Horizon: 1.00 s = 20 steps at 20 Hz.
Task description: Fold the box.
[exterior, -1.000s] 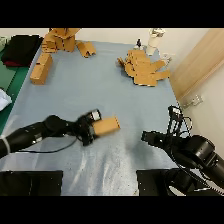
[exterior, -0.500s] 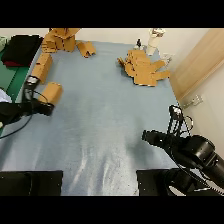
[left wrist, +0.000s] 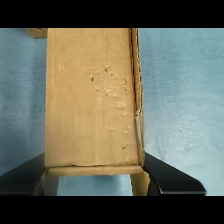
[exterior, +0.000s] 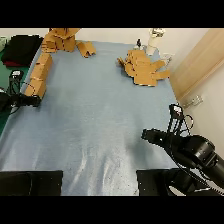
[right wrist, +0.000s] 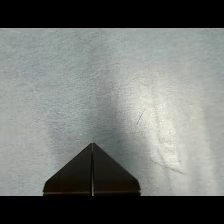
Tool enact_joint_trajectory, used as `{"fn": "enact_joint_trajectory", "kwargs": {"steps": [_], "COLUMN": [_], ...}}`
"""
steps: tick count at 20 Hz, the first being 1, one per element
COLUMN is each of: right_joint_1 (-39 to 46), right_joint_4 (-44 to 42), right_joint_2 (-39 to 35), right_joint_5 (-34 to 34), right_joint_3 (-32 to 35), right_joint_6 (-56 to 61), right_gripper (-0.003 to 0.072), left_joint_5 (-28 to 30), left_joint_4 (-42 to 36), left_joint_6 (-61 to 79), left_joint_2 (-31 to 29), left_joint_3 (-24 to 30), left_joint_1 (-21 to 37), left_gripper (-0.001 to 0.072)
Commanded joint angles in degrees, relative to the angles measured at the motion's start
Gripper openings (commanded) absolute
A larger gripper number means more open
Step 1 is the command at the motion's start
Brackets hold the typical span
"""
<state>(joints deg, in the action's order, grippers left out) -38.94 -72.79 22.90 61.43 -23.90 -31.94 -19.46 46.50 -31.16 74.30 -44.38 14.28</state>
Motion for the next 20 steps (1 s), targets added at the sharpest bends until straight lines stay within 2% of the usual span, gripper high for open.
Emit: {"fn": "enact_joint_trajectory", "kwargs": {"steps": [1, 5, 13, 20], "right_joint_1": [0.0, 0.0, 0.0, 0.0], "right_joint_4": [0.0, 0.0, 0.0, -0.1], "right_joint_2": [0.0, 0.0, 0.0, 3.3], "right_joint_5": [-0.9, -1.0, -4.1, -7.1], "right_joint_3": [-0.1, -0.1, -0.1, -0.1], "right_joint_6": [0.0, 0.0, 0.0, 0.0], "right_gripper": [0.0004, 0.0004, 0.0004, 0.0004], "left_joint_5": [1.8, 4.0, 4.0, 3.8], "left_joint_4": [0.3, 0.3, 0.2, 0.2], "left_joint_6": [-0.2, -0.2, -0.2, 0.3], "left_joint_2": [6.1, 10.7, 17.9, 19.9], "left_joint_3": [-4.9, -8.9, -17.9, -18.9], "left_joint_1": [0.5, 0.5, 0.4, 0.3], "left_gripper": [0.0521, 0.052, 0.0521, 0.0521]}}
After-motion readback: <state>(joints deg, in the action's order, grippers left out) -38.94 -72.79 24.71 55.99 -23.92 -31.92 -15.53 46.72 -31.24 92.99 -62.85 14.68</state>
